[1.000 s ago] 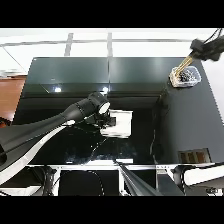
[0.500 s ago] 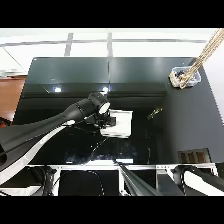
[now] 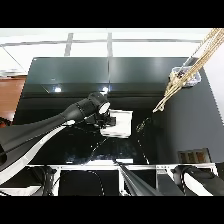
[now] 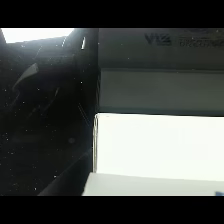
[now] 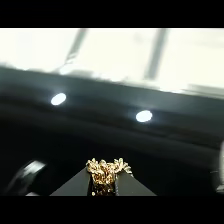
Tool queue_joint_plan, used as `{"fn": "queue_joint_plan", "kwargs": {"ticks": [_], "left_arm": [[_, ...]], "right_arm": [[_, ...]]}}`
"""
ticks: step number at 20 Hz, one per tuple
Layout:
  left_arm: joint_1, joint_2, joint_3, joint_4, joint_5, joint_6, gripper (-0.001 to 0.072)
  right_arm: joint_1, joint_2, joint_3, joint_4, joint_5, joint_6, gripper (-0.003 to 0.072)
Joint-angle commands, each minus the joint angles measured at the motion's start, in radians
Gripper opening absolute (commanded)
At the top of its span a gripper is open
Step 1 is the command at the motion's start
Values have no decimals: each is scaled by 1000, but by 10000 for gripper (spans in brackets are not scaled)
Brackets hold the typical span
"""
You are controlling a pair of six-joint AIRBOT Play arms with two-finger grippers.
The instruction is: Fold the box and place the chain.
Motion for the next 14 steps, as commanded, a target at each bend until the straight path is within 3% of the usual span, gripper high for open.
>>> {"fn": "queue_joint_plan", "kwargs": {"ticks": [1, 6, 10, 14], "left_arm": [[1, -1, 1, -1, 2, 0, 28], [1, -1, 1, -3, 2, 0, 28], [1, -1, 1, -3, 2, 0, 28], [1, -1, 1, -3, 1, 0, 28]], "right_arm": [[77, 34, 0, 82, 54, 10, 11], [160, 35, 0, 276, 29, 32, 11], [277, 35, -37, 257, -3, 49, 11], [383, 33, -142, 252, -133, 48, 11]]}}
